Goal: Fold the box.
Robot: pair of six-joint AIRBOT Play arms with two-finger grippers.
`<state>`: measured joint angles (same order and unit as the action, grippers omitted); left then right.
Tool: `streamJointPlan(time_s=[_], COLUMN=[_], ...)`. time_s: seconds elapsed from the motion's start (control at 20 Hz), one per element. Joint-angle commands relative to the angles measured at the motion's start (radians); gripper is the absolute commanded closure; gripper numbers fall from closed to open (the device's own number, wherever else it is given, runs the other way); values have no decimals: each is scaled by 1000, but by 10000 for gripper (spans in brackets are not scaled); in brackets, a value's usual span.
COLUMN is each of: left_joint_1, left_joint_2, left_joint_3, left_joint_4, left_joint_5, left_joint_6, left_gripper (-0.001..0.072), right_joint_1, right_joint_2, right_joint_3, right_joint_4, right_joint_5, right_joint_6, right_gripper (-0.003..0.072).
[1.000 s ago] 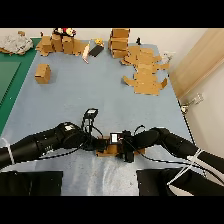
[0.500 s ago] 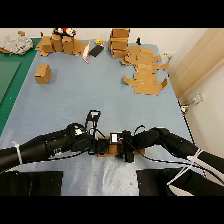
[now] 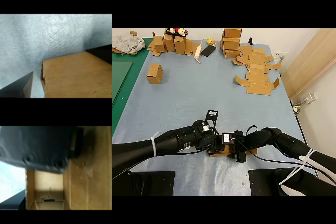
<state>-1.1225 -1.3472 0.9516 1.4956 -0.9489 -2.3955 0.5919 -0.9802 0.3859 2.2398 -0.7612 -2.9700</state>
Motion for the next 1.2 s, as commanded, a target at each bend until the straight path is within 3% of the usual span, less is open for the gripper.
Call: streamJointPlan(time_s=[0.0, 0.3, 0.35, 0.4, 0.6, 0.65, 0.7, 0.85, 0.95, 1.15], left_joint_1=[0, -3, -5, -9, -32, -37, -39, -43, -43, -43], left_joint_2=[-39, -39, -39, -39, -39, -39, -39, -39, -39, -39], left_joint_3=[27, 27, 27, 27, 27, 27, 27, 27, 27, 27], left_joint_4=[5, 3, 3, 1, 1, 0, 0, 0, 3, 3], left_joint_5=[-25, -32, -32, -33, -28, -27, -24, 0, 3, 6], left_joint_6=[-3, -3, -5, -18, -96, -120, -126, -154, -161, -163], left_gripper=[171, 171, 187, 261, 262, 334, 455, 487, 697, 698], right_joint_1=[0, 0, 0, 0, 0, 0, 0, 0, 0, 0], right_joint_2=[1, 1, 1, 1, 1, 1, 1, 1, 1, 1], right_joint_3=[1, 1, 1, 1, 1, 1, 1, 1, 1, 1], right_joint_4=[0, 0, 0, 0, 0, 0, 0, 0, 0, 0], right_joint_5=[0, 0, 0, 0, 0, 0, 0, 0, 0, 0], right_joint_6=[0, 0, 0, 0, 0, 0, 0, 0, 0, 0], right_gripper=[170, 170, 170, 170, 170, 170, 170, 170, 170, 170])
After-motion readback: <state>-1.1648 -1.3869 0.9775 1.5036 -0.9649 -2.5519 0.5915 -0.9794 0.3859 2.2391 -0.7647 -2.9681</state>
